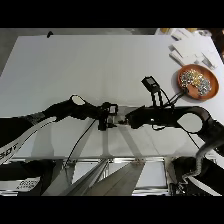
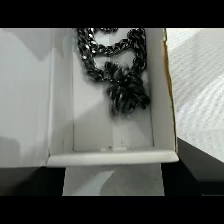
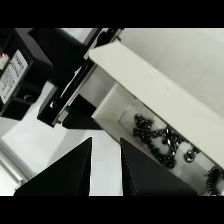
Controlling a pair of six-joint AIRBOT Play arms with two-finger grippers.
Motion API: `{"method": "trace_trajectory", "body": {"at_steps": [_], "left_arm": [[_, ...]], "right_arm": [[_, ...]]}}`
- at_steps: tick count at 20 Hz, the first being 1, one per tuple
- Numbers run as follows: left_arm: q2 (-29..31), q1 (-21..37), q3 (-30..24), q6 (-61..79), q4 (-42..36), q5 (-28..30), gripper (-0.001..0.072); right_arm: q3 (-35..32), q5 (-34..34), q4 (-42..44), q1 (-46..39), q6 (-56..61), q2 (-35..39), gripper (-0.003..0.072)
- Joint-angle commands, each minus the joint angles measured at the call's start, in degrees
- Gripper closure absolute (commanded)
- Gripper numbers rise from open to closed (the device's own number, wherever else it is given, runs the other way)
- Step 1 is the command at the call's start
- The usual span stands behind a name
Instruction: Fold the box and place the chain.
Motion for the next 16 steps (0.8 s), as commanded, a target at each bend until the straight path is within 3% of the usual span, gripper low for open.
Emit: {"method": "trace_trajectory", "body": {"at_steps": [1,6,9,11,13,16], "left_arm": [[0.0,0.0,0.0,0.0,0.0,0.0,0.0457],[0.0,0.0,0.0,0.0,0.0,0.0,0.0457],[0.0,0.0,0.0,0.0,0.0,0.0,0.0457],[0.0,0.0,0.0,0.0,0.0,0.0,0.0457],[0.0,0.0,0.0,0.0,0.0,0.0,0.0457],[0.0,0.0,0.0,0.0,0.0,0.0,0.0458]], "right_arm": [[4.1,4.0,-5.4,-2.3,1.1,1.4,0.0495],[8.5,15.8,-15.8,-15.0,0.7,1.9,0.0531],[7.7,19.4,-19.4,-20.6,-9.4,1.6,0.0531],[5.5,20.2,-19.4,-21.9,-23.8,0.6,0.0528],[3.0,20.7,-17.7,-21.7,-46.2,-1.0,0.0513],[0.3,16.3,-14.1,-21.7,-69.3,-4.0,0.0515]]}}
